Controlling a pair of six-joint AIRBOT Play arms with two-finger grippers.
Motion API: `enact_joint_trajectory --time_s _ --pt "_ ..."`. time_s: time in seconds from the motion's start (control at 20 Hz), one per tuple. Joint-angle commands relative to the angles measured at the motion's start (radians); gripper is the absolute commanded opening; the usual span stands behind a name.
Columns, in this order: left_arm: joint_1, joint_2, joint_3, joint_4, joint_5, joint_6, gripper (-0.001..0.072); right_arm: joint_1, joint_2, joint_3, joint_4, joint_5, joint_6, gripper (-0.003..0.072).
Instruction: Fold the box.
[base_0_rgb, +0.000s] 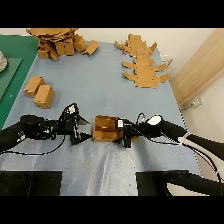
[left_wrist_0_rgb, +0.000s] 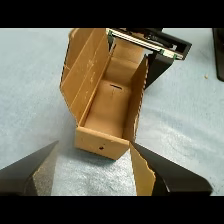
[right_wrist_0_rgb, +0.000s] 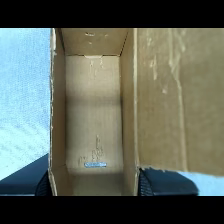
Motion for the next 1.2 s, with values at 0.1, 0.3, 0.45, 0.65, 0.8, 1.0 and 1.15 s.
enact_joint_trajectory --time_s 0.1,0.3,0.45,0.65,0.8,1.0,1.15 --pt "-0.031 -0.016 0.006 0.011 -0.016 -0.003 0.0698 -0.001 -0.001 0.000 -0.002 -0.011 0.000 0.0460" --pt "-0.063 -0.016 0.011 0.011 0.047 -0.003 0.0698 -0.001 -0.001 0.000 -0.003 -0.011 0.000 0.0461" --pt "-0.089 -0.016 0.011 0.011 0.061 0.000 0.0697 -0.001 -0.001 0.000 -0.003 -0.015 0.000 0.0460" --pt "-0.093 -0.016 0.011 0.022 0.063 0.000 0.0697 -0.001 -0.001 0.000 -0.003 -0.015 0.000 0.0461" --pt "-0.093 -0.015 0.011 0.053 0.061 -0.014 0.0697 -0.001 -0.001 0.000 -0.003 -0.015 0.000 0.0461" --pt "-0.093 -0.014 0.013 0.056 0.062 -0.015 0.0696 -0.001 -0.001 0.000 -0.003 -0.016 0.000 0.0460" --pt "-0.093 -0.015 0.022 0.055 0.087 0.058 0.0696 -0.001 -0.001 0.000 -0.003 -0.016 0.000 0.0460"
